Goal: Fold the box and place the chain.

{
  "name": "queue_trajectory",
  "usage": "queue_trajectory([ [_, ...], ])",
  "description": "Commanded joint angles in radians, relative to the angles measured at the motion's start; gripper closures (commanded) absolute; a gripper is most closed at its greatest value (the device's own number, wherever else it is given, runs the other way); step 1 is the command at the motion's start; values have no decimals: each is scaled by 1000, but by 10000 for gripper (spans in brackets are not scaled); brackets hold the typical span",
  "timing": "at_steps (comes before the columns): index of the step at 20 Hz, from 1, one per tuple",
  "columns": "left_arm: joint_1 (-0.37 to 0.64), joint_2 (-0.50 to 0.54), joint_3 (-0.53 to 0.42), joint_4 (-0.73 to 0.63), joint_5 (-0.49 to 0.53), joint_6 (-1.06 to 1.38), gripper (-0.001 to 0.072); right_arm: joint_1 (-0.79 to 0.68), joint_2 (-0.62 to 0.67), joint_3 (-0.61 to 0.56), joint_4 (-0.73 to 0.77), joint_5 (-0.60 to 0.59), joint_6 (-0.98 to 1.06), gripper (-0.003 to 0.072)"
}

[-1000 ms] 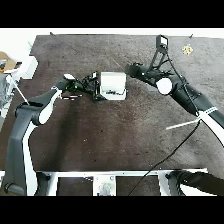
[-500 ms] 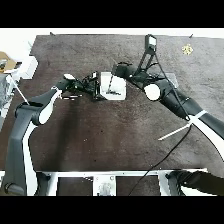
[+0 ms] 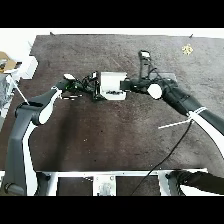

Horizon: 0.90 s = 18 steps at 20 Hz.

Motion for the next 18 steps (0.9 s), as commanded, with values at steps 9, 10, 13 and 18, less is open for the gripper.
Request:
queue_trajectory([
  [9,1,0,0,0,0,0,365,-300,-203,-105,103,-295,128,393],
  [10,1,0,0,0,0,0,365,-300,-226,-105,138,-337,128,393],
  [13,1,0,0,0,0,0,365,-299,-278,-90,181,-394,128,393],
  [18,1,0,0,0,0,0,365,-308,-325,-63,221,-429,129,394],
])
